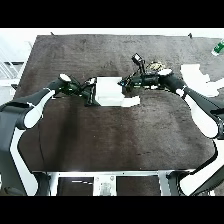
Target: Fold the box and place the chain.
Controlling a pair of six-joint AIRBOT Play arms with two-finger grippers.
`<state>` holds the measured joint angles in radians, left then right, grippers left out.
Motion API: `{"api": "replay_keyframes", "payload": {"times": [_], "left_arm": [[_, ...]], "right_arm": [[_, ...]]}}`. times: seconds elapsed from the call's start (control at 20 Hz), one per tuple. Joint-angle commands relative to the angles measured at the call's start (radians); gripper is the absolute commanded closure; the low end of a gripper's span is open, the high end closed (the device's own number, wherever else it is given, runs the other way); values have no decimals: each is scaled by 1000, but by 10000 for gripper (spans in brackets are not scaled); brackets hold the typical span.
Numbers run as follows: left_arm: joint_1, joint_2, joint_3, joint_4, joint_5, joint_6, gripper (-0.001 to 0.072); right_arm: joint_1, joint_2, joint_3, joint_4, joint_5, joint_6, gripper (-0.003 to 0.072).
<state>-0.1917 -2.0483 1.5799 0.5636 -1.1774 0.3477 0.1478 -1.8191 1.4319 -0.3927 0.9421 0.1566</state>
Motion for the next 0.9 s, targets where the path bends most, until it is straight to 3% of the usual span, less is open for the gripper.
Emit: {"api": "replay_keyframes", "payload": {"times": [0.0,0.55,0.6,0.85], "left_arm": [[0,0,0,0,0,0,231],[0,0,0,-3,-1,1,231],[0,0,0,-3,-1,0,231],[0,0,0,-3,-1,0,231]], "right_arm": [[3,-19,0,-81,-90,103,676],[17,-47,0,-188,-85,138,674],[17,-46,1,-188,-85,138,634],[4,73,-1,-221,-53,138,664]]}}
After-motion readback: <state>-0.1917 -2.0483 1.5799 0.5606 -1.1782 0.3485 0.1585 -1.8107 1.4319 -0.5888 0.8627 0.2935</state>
